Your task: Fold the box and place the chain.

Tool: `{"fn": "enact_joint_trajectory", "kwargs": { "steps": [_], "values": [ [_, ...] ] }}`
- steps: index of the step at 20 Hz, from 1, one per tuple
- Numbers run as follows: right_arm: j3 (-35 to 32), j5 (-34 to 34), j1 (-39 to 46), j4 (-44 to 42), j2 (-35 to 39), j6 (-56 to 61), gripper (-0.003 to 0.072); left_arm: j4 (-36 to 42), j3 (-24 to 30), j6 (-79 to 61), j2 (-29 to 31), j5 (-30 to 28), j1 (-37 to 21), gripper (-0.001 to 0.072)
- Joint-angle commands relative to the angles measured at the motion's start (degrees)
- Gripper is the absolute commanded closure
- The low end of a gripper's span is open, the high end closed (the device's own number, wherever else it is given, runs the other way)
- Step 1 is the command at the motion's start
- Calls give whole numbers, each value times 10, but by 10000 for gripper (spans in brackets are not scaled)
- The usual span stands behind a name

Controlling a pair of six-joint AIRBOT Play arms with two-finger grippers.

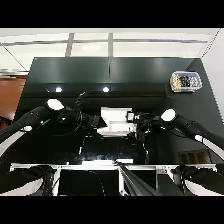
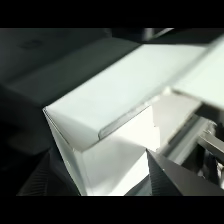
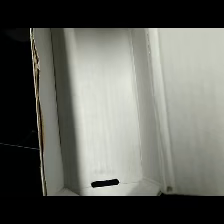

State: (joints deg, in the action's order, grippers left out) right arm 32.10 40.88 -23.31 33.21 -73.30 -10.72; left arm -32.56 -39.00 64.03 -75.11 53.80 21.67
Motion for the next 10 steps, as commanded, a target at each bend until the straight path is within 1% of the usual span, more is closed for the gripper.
{"fn": "enact_joint_trajectory", "kwargs": {
  "steps": [1, 2, 3, 4, 10],
  "values": [
    [0, 0, 0, 0, 0, 0, 433, -109, -27, 134, 0, -45, 38, 34],
    [0, 0, 0, 0, 0, 0, 433, -136, -34, 163, 0, -40, 41, 35],
    [0, 0, 0, 0, 0, 0, 433, -150, -42, 177, 0, -34, 45, 52],
    [0, 0, 0, 0, 0, 0, 433, -155, -50, 179, 0, -23, 46, 101],
    [0, -2, 0, 0, 0, 2, 433, -158, -81, 208, 0, 9, 53, 102]
  ]
}}
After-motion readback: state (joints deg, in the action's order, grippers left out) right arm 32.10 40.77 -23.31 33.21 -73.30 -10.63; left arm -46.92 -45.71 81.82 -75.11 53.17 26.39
